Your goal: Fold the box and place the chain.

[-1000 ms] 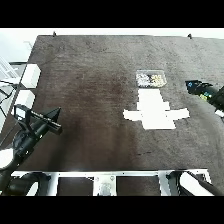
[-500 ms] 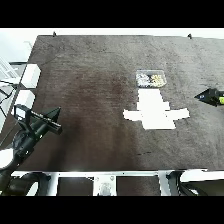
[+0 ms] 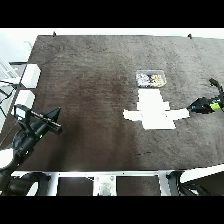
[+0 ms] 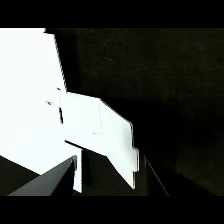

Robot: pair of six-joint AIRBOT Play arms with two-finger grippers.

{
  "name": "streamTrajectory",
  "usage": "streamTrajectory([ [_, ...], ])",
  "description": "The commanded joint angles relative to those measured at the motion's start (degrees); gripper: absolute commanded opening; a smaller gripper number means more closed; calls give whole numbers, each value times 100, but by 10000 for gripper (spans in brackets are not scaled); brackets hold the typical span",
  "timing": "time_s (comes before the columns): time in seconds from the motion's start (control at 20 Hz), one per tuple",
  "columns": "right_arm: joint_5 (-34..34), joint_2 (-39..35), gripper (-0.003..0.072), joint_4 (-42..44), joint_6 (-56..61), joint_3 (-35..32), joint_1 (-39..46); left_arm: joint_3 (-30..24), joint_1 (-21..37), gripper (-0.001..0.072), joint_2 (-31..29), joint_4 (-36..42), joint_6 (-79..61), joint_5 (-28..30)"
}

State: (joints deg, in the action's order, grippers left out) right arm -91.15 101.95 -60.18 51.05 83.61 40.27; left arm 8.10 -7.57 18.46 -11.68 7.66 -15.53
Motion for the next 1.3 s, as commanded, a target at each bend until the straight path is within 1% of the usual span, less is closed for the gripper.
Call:
streamTrajectory([
  [0.0, -105, 149, 531, 155, -214, -92, -105, -2, 0, 24, -4, -2, -2, 2],
  [0.3, -157, 437, 525, 190, -341, -286, -317, -2, 0, 25, -4, -2, -2, 2],
  [0.4, -168, 444, 518, 409, -553, -365, -382, -2, 0, 25, -4, -2, -2, 0],
  [0.5, -173, 444, 402, 745, -772, -420, -424, -2, 0, 25, -4, -2, -2, 0],
  [0.55, -175, 444, 372, 876, -822, -442, -424, -2, 0, 25, -4, -2, -2, 0],
  [0.65, -205, 444, 372, 946, -798, -450, -426, -2, 0, 24, -4, -2, -2, 0],
  [0.7, -269, 444, 343, 946, -798, -457, -426, -2, 0, 24, -4, -2, -2, 0],
  [0.8, -378, 442, 172, 946, -798, -535, -424, -2, 0, 25, -4, -2, -2, 0],
  [0.85, -446, 442, 23, 946, -800, -599, -424, -2, 0, 24, -4, -2, -2, 0],
  [0.95, -619, 431, 13, 977, -802, -807, -426, -2, 0, 25, -4, -2, -2, 0],
  [1.0, -579, 389, 12, 1084, -804, -946, -428, -2, 0, 24, -4, -2, -2, 2],
  [1.1, -470, 262, 11, 1587, -824, -1279, -527, -2, 0, 24, -4, -2, -2, -2],
  [1.25, 122, -39, 11, 2232, -807, -1860, -1113, -2, 0, 24, -4, -2, -2, 2],
])
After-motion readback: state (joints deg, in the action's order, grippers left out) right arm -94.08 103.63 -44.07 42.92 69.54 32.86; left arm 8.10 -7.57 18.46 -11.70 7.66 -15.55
